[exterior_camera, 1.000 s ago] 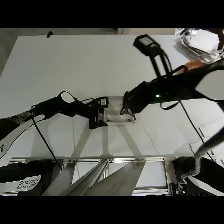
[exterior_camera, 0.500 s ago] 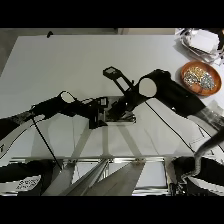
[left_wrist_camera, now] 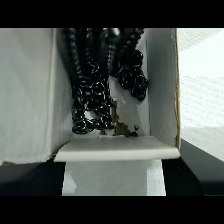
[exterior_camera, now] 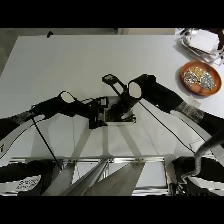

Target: Fold the box and place the chain.

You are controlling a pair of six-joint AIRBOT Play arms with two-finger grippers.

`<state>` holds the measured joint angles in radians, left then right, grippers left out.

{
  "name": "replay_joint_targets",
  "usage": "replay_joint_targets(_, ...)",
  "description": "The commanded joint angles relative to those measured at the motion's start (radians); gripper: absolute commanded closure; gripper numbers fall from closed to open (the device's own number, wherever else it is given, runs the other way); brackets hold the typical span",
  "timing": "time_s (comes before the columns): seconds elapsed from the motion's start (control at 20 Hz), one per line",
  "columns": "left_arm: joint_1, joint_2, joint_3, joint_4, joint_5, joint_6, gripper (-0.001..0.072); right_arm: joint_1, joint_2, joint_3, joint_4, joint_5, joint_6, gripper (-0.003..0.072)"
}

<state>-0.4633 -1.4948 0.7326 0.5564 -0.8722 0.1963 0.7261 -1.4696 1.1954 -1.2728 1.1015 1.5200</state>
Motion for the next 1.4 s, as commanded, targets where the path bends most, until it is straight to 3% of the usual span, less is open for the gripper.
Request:
replay_joint_targets(0.0, 0.000, 0.000, 0.001, 0.000, 0.000, 0.000, 0.0498, 0.001, -0.021, 0.000, -0.007, -0.011, 0.018, 0.0487)
replay_joint_targets(0.2, 0.000, 0.000, 0.001, 0.000, 0.000, 0.000, 0.0498, 0.001, -0.020, 0.000, -0.005, 0.008, 0.018, 0.0488)
replay_joint_targets(0.4, 0.000, 0.000, 0.001, 0.000, 0.000, 0.000, 0.0498, -0.032, 0.055, 0.001, -0.008, 0.116, 0.003, 0.0488)
replay_joint_targets(0.8, 0.000, 0.000, 0.001, 0.000, 0.000, 0.000, 0.0498, -0.330, 0.317, -0.013, -0.057, 0.402, -0.320, 0.0491)
replay_joint_targets(1.05, 0.000, 0.000, 0.001, 0.000, 0.000, 0.000, 0.0498, -0.495, 0.370, -0.225, -0.013, 0.160, -0.558, 0.0491)
replay_joint_targets(1.2, 0.000, 0.000, 0.001, 0.000, 0.000, 0.000, 0.0498, -0.517, 0.370, -0.407, -0.010, 0.037, -0.837, 0.0485)
replay_joint_targets(1.3, 0.000, 0.000, 0.001, 0.000, 0.000, 0.000, 0.0498, -0.517, 0.370, -0.505, -0.002, -0.064, -1.087, 0.0225)
replay_joint_targets(1.35, 0.000, 0.000, 0.001, 0.000, 0.000, 0.000, 0.0498, -0.516, 0.370, -0.547, 0.008, -0.131, -1.173, 0.0183)
